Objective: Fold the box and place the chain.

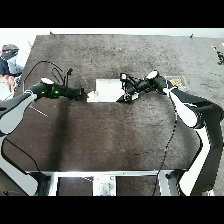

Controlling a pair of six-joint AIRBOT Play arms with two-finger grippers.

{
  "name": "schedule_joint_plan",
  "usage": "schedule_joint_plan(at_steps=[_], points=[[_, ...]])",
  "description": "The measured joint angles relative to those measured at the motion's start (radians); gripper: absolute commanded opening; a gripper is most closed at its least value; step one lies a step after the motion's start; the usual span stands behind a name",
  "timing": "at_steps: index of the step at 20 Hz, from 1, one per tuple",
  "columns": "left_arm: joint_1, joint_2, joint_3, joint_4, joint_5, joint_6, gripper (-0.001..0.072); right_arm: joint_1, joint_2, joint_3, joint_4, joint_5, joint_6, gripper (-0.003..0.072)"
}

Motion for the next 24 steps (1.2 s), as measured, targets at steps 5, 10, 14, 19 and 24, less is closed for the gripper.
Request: schedule_joint_plan(at_steps=[5, 10, 14, 19, 24], points=[[0.034, 0.000, 0.000, 0.037, -0.034, -0.013, 0.0009, 0.000, 0.000, 0.000, 0.000, 0.000, 0.000, 0.0476], [0.012, -0.003, -0.001, 0.055, -0.019, -0.046, 0.0008, 0.000, 0.000, 0.000, 0.000, 0.000, 0.000, 0.0475], [-0.016, -0.013, -0.010, 0.048, 0.005, -0.064, 0.0009, 0.000, 0.000, 0.000, -0.002, 0.002, 0.000, 0.0476], [-0.025, -0.021, -0.010, 0.025, 0.015, -0.050, 0.0009, 0.000, 0.000, 0.000, -0.004, 0.001, 0.000, 0.0476], [0.009, -0.023, -0.006, 0.021, -0.021, -0.033, 0.0009, 0.002, -0.001, 0.000, 0.004, -0.001, 0.000, 0.0476]])
